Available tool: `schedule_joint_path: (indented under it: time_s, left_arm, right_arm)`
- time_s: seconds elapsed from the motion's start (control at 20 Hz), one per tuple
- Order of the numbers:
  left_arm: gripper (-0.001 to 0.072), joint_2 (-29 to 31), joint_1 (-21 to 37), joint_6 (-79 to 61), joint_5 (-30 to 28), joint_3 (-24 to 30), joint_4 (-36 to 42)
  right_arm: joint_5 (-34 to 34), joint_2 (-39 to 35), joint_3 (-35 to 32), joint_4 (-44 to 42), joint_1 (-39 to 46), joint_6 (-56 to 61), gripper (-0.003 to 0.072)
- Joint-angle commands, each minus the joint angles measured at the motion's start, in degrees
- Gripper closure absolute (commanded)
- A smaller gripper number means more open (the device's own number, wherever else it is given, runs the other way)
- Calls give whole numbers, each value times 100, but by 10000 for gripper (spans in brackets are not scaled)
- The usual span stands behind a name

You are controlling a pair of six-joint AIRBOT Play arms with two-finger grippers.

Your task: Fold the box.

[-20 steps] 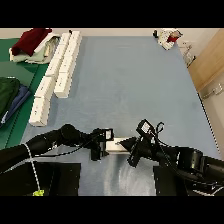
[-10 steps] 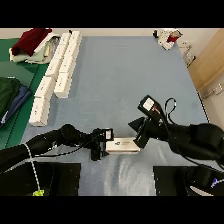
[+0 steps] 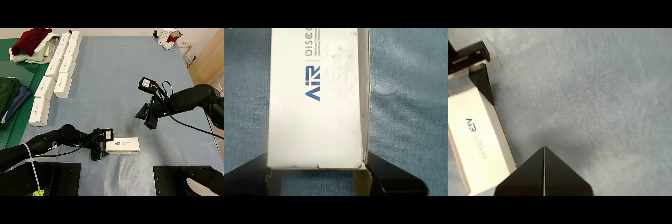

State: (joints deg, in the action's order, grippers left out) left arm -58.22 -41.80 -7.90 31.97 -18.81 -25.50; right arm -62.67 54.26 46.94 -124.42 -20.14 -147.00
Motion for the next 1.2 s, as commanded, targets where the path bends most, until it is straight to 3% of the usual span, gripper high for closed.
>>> schedule_joint_path:
  time_s: [0.0,0.15,0.5,0.75,1.15]
  left_arm:
    - [247,-4,0,-2,-2,-4,0]
    - [247,-4,0,-2,-2,-4,0]
    - [247,-4,0,-2,-2,-4,0]
    - [247,-4,0,-2,-2,-4,0]
    - [247,-4,0,-2,-11,-7,0]
  right_arm:
    - [-542,693,155,-372,605,-903,680]
    - [-516,1047,153,-332,837,-649,680]
    - [702,1239,155,435,837,420,680]
    - [713,1239,155,428,837,1054,680]
    - [713,1239,155,433,837,1051,680]
